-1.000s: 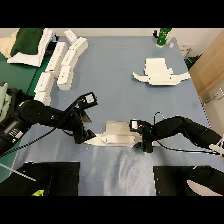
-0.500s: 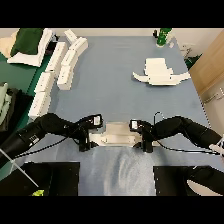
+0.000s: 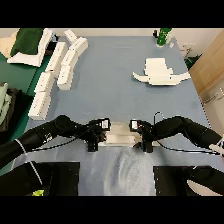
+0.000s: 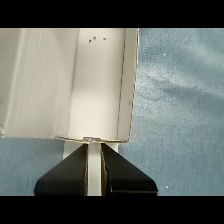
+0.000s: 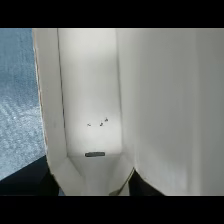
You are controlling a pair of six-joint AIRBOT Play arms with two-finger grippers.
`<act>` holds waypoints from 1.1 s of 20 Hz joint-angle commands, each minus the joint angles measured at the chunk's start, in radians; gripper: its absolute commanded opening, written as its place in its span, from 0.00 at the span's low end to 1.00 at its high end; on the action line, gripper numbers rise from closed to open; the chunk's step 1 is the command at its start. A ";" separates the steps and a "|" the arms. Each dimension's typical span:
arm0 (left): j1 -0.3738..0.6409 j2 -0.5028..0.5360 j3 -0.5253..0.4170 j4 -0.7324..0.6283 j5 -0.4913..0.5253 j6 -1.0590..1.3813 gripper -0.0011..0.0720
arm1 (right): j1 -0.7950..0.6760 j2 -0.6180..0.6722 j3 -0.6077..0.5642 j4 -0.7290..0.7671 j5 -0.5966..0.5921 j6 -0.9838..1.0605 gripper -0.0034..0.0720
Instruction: Fold the box.
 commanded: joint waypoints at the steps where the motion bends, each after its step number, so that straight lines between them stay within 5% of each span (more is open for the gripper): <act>1: -0.033 -0.021 -0.001 -0.113 0.025 0.070 0.16 | 0.001 0.001 0.001 0.000 0.000 0.000 0.72; 6: -0.049 -0.063 -0.001 -0.234 0.051 0.164 0.17 | 0.001 0.001 0.001 0.000 0.000 0.000 0.72; 7: -0.049 -0.072 -0.001 -0.236 0.045 0.163 0.37 | 0.001 0.001 0.001 0.001 0.000 0.000 0.72; 8: -0.049 -0.079 -0.001 -0.235 0.033 0.162 0.80 | 0.001 0.001 0.001 0.000 0.000 0.000 0.72; 9: -0.049 -0.080 -0.002 -0.235 0.032 0.151 0.94 | 0.001 0.001 0.001 0.001 0.000 0.000 0.72; 13: -0.046 -0.076 -0.001 -0.212 0.033 0.105 0.94 | 0.001 0.001 0.001 0.000 0.000 0.000 0.72; 14: -0.042 -0.076 -0.001 -0.191 0.032 0.066 0.82 | 0.001 0.001 0.001 0.001 0.000 0.000 0.72; 15: -0.033 -0.074 -0.001 -0.151 0.022 0.015 0.50 | 0.001 0.001 0.001 0.001 0.000 0.000 0.72; 17: -0.002 -0.052 -0.001 -0.029 -0.035 -0.080 0.10 | 0.001 0.001 0.001 0.000 0.000 0.000 0.72; 22: 0.121 0.118 -0.001 0.147 -0.088 -0.317 0.04 | 0.001 0.001 0.001 0.001 0.000 0.000 0.72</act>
